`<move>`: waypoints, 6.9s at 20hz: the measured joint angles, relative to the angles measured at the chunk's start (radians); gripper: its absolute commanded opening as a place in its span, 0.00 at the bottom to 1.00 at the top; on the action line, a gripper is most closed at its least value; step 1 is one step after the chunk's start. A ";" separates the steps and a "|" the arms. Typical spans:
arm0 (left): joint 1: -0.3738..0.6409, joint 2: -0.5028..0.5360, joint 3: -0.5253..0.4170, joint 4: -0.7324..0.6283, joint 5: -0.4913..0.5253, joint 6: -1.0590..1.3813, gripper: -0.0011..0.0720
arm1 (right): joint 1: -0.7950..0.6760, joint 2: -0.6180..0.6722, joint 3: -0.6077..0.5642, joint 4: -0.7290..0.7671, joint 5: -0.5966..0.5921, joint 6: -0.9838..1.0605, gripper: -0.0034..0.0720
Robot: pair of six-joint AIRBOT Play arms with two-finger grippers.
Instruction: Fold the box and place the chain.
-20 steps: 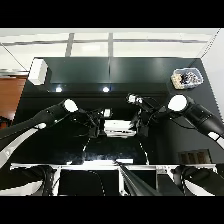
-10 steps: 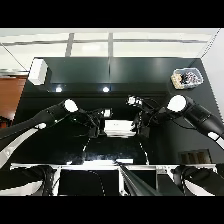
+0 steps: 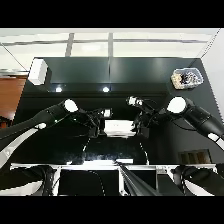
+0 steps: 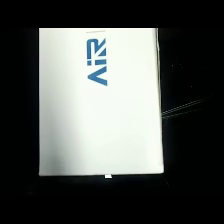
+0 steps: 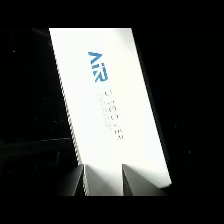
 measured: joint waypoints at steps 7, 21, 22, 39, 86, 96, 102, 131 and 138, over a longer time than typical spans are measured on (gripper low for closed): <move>0.000 0.000 0.000 0.000 0.003 0.001 0.56 | -0.140 0.037 -0.065 0.191 0.165 0.293 0.05; 0.000 0.000 0.000 0.003 0.002 0.004 0.56 | -0.089 -0.105 -0.208 0.525 -0.085 0.374 0.05; 0.000 0.000 0.000 0.003 0.002 0.005 0.56 | -0.088 -0.112 -0.208 0.518 -0.085 0.382 0.05; -0.001 0.001 0.000 -0.016 0.000 -0.001 0.99 | -0.414 0.151 -0.011 0.244 0.225 0.446 0.06; -0.266 -0.045 0.247 0.163 -0.053 -0.418 0.99 | -0.478 0.185 0.000 0.121 0.138 0.440 0.06; -0.341 -0.075 0.248 0.296 0.051 -0.407 0.47 | -0.478 0.185 0.000 0.109 0.128 0.440 0.06; -0.309 0.008 0.247 0.468 0.033 -0.595 0.47 | -0.478 0.185 0.000 0.108 0.123 0.440 0.06; 0.906 -0.109 0.384 0.581 0.100 -1.167 0.51 | -0.478 0.185 0.000 0.109 0.060 0.491 0.06; 0.869 -0.219 0.569 0.603 0.164 -1.216 1.00 | -0.478 0.185 0.000 0.109 0.063 0.520 0.06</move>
